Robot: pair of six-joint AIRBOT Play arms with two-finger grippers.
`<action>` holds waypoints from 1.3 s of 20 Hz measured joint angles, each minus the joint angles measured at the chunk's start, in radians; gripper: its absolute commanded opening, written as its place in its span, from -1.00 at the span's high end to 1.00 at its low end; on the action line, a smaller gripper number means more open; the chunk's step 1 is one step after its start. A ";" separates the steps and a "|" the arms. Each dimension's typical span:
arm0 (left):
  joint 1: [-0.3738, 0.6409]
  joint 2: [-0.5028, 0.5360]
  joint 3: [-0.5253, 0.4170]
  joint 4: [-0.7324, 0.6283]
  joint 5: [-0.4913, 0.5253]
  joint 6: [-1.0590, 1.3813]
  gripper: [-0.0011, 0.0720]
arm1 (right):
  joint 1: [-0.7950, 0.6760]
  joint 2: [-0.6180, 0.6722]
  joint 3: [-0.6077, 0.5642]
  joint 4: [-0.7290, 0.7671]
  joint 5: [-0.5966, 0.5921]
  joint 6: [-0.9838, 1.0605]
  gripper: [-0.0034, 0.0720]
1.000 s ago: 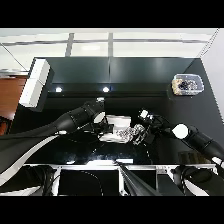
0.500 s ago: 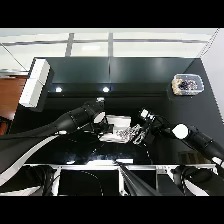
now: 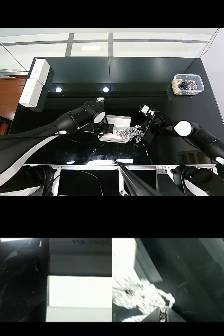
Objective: Fold the box and place the chain.
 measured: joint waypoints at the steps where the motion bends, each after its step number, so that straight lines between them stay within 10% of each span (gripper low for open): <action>1: 0.000 0.000 0.000 0.000 0.000 0.000 0.89 | -0.001 0.012 0.027 0.000 0.039 0.029 0.89; 12: 0.000 0.000 0.000 0.000 -0.002 0.000 0.89 | -0.042 0.098 0.446 0.090 0.599 0.325 0.89; 26: 0.000 0.000 0.000 0.000 -0.004 0.000 0.89 | -0.047 0.095 0.591 0.489 0.481 0.363 0.89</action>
